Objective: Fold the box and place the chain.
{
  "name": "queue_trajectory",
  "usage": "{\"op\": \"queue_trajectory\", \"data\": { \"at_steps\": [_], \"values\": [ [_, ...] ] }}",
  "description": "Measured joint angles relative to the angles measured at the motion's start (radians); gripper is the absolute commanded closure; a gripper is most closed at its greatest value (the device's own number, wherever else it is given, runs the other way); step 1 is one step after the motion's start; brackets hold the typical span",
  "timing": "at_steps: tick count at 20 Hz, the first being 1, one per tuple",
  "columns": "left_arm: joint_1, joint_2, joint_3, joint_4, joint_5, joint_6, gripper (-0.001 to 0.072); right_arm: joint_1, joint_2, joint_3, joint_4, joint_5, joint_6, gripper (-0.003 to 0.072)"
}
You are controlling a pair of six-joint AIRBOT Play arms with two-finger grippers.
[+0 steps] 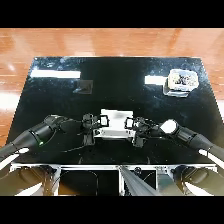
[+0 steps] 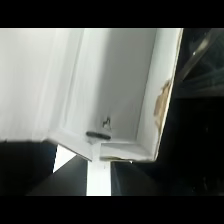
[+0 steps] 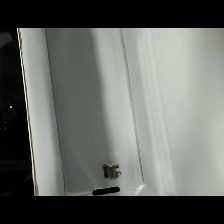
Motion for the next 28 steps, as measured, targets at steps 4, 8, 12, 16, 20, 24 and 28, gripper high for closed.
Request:
{"op": "queue_trajectory", "data": {
  "at_steps": [4, 8, 12, 16, 20, 24, 28],
  "values": [
    [-0.023, 0.0, 0.0, -0.008, -0.035, 0.0, 0.048, 0.0, 0.0, 0.0, -0.001, -0.002, 0.0, 0.0081],
    [-0.032, 0.0, 0.0, -0.037, -0.069, -0.001, 0.0479, 0.0, 0.0, 0.0, 0.0, -0.001, 0.0, 0.0081],
    [-0.034, -0.008, 0.0, -0.055, -0.09, -0.001, 0.0479, 0.0, 0.0, 0.0, 0.0, -0.001, 0.0, 0.0081],
    [-0.034, -0.015, 0.0, -0.062, -0.098, -0.001, 0.047, 0.0, 0.0, 0.0, -0.001, 0.0, 0.0, 0.0081],
    [-0.034, -0.027, 0.0, -0.069, -0.105, -0.001, 0.0422, 0.0, 0.0, 0.0, -0.001, 0.0, 0.0, 0.0081],
    [-0.038, -0.038, 0.0, -0.077, -0.111, -0.003, 0.0273, 0.0, 0.0, 0.0, -0.002, 0.0, 0.0, 0.0081],
    [-0.04, -0.041, 0.0, -0.078, -0.137, -0.003, 0.0453, 0.0, 0.0, 0.0, -0.001, 0.0, 0.0, 0.0081]
  ]
}}
